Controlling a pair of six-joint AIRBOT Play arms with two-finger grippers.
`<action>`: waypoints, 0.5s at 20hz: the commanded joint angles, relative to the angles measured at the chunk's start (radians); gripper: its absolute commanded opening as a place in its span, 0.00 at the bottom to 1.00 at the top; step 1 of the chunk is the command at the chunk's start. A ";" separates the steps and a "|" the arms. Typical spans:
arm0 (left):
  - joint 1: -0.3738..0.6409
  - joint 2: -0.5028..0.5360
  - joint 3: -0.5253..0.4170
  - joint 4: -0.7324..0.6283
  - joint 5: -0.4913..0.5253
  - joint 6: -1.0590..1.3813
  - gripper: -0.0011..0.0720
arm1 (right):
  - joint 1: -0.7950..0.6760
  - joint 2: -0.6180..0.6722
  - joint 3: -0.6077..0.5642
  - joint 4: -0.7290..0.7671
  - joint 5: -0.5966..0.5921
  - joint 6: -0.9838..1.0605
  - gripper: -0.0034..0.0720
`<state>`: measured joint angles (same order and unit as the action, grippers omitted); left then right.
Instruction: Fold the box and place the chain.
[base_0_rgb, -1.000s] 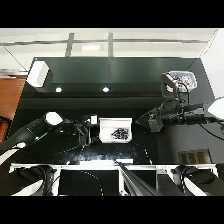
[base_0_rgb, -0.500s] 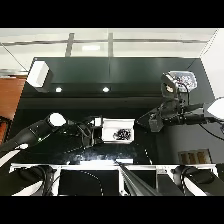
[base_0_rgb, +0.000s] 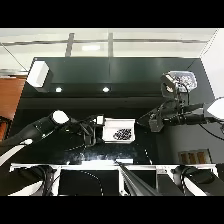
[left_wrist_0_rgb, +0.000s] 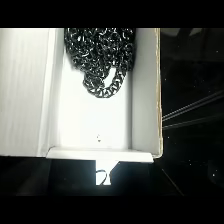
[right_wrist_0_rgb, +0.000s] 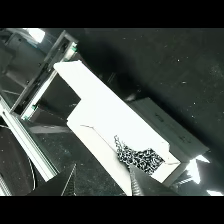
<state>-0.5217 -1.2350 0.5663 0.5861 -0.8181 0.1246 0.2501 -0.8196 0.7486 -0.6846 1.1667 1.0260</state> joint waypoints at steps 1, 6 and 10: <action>-0.002 -0.050 0.040 0.000 -0.062 0.000 0.98 | 0.000 0.000 0.000 0.000 0.010 0.011 0.57; -0.001 -0.077 0.039 0.000 -0.031 0.000 0.52 | 0.000 0.000 0.000 -0.015 0.014 0.011 0.57; 0.000 -0.076 0.039 0.000 -0.032 0.000 0.37 | 0.000 0.000 0.000 -0.042 -0.019 0.012 0.57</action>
<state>-0.5224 -1.3064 0.6041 0.5793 -0.8562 0.1249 0.2501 -0.8196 0.7486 -0.7097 1.1740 1.0370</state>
